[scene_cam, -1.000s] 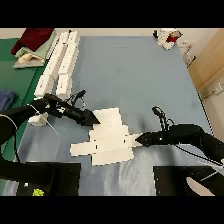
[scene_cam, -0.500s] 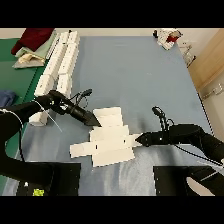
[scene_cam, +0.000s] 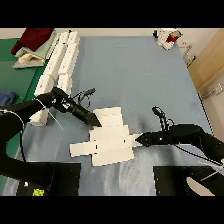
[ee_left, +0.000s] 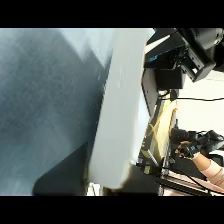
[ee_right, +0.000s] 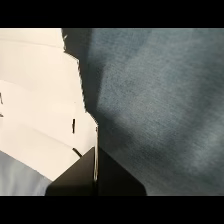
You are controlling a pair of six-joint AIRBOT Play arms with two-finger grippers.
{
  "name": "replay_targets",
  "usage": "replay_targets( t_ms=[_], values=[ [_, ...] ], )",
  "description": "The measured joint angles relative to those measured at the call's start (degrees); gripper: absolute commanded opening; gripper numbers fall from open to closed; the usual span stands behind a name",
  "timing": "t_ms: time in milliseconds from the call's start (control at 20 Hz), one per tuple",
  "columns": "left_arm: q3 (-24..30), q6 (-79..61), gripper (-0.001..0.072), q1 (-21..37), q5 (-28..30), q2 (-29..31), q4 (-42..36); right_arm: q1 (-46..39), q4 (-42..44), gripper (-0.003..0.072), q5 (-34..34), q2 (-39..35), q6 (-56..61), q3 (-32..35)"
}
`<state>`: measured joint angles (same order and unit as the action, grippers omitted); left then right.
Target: Fold the box.
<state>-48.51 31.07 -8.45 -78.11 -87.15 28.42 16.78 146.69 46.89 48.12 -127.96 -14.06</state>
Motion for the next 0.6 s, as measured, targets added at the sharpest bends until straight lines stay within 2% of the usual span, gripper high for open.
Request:
replay_targets(
  t_ms=[100, 200, 350, 400, 450, 600],
  values=[
    [-0.6, 0.1, 0.0377, 0.0, 0.4, 0.0, -0.1, 0.0, -0.1, 0.0001, 0.0, 0.0, 0.0, 0.0],
    [-1.0, 0.5, 0.0216, -0.1, 0.4, 0.0, -0.1, 0.0, -0.2, 0.0002, 0.0, 0.0, 0.0, 0.0],
    [-1.4, 0.5, 0.021, -0.2, 0.5, 0.0, 0.0, 0.0, -0.2, 0.0002, 0.0, 0.0, 0.0, 0.0],
    [-1.4, 0.4, 0.0152, -0.2, 0.3, 0.0, 0.0, 0.0, -0.2, 0.0002, 0.0, 0.0, 0.0, 0.0],
    [-1.5, 0.3, 0.0008, -0.3, 0.2, 0.0, 0.0, 0.0, -0.3, 0.0002, 0.0, 0.0, 0.0, 0.0],
    [-1.5, -1.2, 0.0011, -0.8, -0.5, 0.0, 0.0, 0.0, -0.5, 0.0002, 0.0, 0.0, 0.0, 0.0]
  ],
)
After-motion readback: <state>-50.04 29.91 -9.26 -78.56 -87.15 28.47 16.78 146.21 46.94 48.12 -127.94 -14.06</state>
